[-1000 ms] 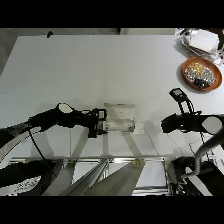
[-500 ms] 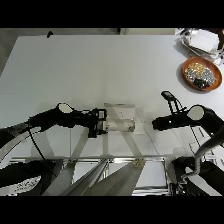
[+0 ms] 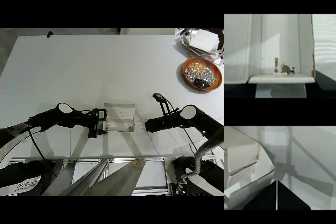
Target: Fold the box and place the chain.
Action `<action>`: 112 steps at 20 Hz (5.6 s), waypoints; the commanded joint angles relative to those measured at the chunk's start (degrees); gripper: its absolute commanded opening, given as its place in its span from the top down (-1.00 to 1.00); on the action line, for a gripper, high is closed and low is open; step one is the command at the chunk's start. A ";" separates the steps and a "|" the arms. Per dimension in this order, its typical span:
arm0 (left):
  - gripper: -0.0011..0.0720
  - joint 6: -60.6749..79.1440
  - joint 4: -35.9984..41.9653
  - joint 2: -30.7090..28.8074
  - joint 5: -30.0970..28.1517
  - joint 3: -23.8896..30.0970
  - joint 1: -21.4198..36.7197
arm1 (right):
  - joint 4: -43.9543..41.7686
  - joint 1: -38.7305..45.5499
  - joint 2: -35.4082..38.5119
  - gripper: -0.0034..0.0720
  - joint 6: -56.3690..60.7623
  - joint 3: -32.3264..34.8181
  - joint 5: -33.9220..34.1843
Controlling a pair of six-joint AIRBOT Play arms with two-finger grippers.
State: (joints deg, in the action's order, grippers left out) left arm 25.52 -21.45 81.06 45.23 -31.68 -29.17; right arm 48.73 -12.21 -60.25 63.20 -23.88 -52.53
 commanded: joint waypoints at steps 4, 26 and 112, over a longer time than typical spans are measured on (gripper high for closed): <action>0.39 0.00 0.00 -0.04 0.00 0.02 0.02 | -3.74 -0.70 1.46 0.58 -2.01 0.02 1.14; 0.39 0.00 0.00 -0.04 -0.02 0.02 0.02 | -9.05 -9.14 6.82 -0.08 0.81 -0.66 3.80; 0.39 0.00 0.00 -0.04 -0.02 0.02 0.02 | 36.48 -34.99 -20.61 0.51 68.78 -25.29 -7.19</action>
State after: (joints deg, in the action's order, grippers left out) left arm 25.47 -21.43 81.01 45.21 -31.68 -29.17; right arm 85.65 -47.03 -80.66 131.79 -49.19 -60.34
